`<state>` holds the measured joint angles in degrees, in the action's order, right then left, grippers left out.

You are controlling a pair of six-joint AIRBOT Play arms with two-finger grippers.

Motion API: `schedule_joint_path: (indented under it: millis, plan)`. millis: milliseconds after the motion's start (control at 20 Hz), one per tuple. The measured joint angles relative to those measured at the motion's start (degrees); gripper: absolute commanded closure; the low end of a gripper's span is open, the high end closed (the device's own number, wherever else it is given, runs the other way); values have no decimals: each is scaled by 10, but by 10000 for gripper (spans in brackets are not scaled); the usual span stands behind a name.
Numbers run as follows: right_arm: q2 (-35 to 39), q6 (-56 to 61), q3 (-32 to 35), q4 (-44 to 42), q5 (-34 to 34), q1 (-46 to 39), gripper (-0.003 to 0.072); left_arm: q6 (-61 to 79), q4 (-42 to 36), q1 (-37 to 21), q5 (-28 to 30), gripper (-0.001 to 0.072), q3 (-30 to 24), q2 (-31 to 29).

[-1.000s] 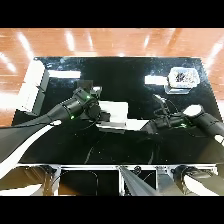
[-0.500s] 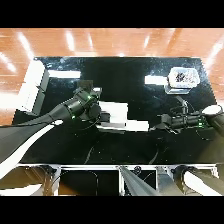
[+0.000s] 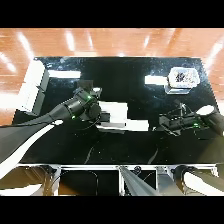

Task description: Fold the box and place the chain.

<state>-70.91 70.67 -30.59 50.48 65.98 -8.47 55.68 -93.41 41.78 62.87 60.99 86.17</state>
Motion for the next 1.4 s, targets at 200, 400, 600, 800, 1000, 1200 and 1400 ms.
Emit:
schedule_joint_path:
  millis: [200, 400, 600, 800, 1000, 1200, 1400]
  plan:
    - [-33, -43, 0, -69, -19, 49, 658, 0, -2, 0, 1, 687, 0, 0]
    - [-43, -67, -4, -111, -24, 67, 425, -3, -3, 0, 2, 687, 0, 0]
    - [-46, -76, -17, -135, -9, 78, 126, 2, -3, 0, 2, 687, 0, 0]
    - [-46, -79, -44, -144, 5, 103, 126, 0, -3, 0, 2, 687, 0, 0]
    - [-46, -79, -73, -161, 12, 145, 126, 0, -3, 0, 2, 687, 0, 0]
    - [-46, -69, -99, -171, 14, 182, 126, 0, -3, 0, 2, 687, 0, 0]
    - [-46, -40, -128, -172, 17, 211, 128, 0, -3, 0, 2, 687, 0, 0]
